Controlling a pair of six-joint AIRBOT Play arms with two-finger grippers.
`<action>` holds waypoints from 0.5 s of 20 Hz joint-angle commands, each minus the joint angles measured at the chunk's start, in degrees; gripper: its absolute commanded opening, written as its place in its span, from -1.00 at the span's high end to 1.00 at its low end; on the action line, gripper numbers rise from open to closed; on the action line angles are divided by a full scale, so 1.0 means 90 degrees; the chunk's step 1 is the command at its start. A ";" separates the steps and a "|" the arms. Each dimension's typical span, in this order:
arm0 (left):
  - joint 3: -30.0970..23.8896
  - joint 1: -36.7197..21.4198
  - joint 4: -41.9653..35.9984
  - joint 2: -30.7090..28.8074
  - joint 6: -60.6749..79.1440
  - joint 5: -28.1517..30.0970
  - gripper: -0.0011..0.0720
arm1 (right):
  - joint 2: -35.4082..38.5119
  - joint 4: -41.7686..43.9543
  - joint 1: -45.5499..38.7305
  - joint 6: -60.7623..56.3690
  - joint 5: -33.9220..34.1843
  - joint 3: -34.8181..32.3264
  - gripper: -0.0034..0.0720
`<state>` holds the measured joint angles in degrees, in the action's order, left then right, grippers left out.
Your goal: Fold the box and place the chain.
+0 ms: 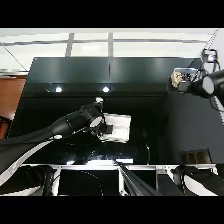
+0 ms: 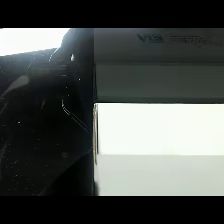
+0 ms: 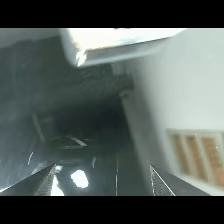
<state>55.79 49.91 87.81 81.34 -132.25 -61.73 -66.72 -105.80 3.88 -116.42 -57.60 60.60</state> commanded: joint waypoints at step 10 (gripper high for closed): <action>-0.0002 -0.0002 0.0002 0.0002 0.0002 -0.0007 0.90 | -0.4554 0.3470 -0.1778 -0.0112 -0.0202 0.4602 -0.58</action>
<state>55.79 49.89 87.81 81.34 -132.25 -61.84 -100.90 -78.54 -11.55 -117.03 -58.11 95.04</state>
